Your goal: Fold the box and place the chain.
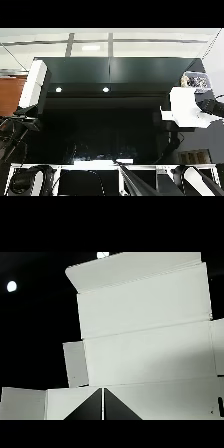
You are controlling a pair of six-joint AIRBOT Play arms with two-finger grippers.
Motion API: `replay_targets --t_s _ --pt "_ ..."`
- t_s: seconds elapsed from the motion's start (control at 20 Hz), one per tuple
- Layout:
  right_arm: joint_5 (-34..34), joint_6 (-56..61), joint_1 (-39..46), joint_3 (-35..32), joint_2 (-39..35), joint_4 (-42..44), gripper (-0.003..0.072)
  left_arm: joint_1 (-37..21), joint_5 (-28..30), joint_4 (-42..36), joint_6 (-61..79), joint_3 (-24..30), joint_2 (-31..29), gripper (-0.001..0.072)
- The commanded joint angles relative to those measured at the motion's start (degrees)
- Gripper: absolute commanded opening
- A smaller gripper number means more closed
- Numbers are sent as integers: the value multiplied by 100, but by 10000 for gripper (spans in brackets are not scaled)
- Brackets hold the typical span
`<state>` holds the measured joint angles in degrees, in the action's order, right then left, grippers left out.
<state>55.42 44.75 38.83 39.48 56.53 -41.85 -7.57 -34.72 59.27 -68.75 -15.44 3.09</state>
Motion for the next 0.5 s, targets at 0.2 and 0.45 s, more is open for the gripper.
replay_targets --t_s 0.2,0.45 --pt "0 2 -2 -2 -2 2 15 -4 4 4 4 0 2 34" --pt "0 2 -2 -2 -2 2 14 -4 225 0 2 0 2 34"
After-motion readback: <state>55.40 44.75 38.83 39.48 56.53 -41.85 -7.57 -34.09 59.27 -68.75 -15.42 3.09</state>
